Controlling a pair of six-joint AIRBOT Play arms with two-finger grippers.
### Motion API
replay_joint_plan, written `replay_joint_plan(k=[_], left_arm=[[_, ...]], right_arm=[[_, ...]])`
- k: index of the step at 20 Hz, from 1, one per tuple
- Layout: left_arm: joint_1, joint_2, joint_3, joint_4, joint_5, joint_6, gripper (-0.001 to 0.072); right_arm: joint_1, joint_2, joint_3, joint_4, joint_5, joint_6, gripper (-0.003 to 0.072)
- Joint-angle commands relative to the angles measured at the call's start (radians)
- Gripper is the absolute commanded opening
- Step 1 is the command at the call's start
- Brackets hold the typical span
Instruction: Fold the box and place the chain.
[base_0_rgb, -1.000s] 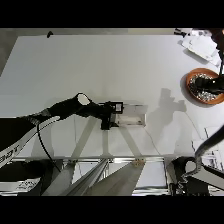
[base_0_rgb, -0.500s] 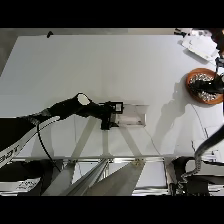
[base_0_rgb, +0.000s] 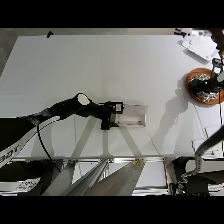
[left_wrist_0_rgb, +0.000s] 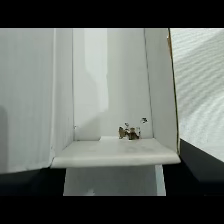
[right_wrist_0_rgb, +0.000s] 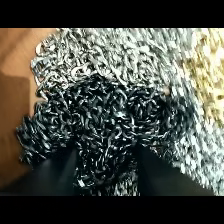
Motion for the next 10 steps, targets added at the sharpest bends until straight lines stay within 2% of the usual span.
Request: replay_joint_plan(k=[1, 2, 3, 6, 10], left_arm=[[0.000, 0.001, 0.000, 0.000, 0.000, 0.000, 0.0254], [0.000, 0.001, 0.000, 0.000, 0.000, 0.000, 0.0254], [0.000, 0.001, 0.000, 0.000, 0.000, 0.000, 0.0254], [0.000, 0.001, 0.000, 0.000, 0.000, 0.000, 0.0254], [0.000, 0.001, 0.000, 0.000, 0.000, 0.000, 0.0254]], right_arm=[[0.000, -0.020, 0.000, 0.062, 0.019, -0.039, 0.0111], [0.000, -0.016, 0.000, 0.069, 0.022, -0.051, 0.0017], [0.000, -0.009, 0.000, 0.071, 0.025, -0.054, 0.0004], [0.000, 0.043, 0.000, 0.071, 0.035, -0.054, 0.0004], [0.000, 0.186, 0.000, 0.071, 0.059, -0.055, 0.0004]])
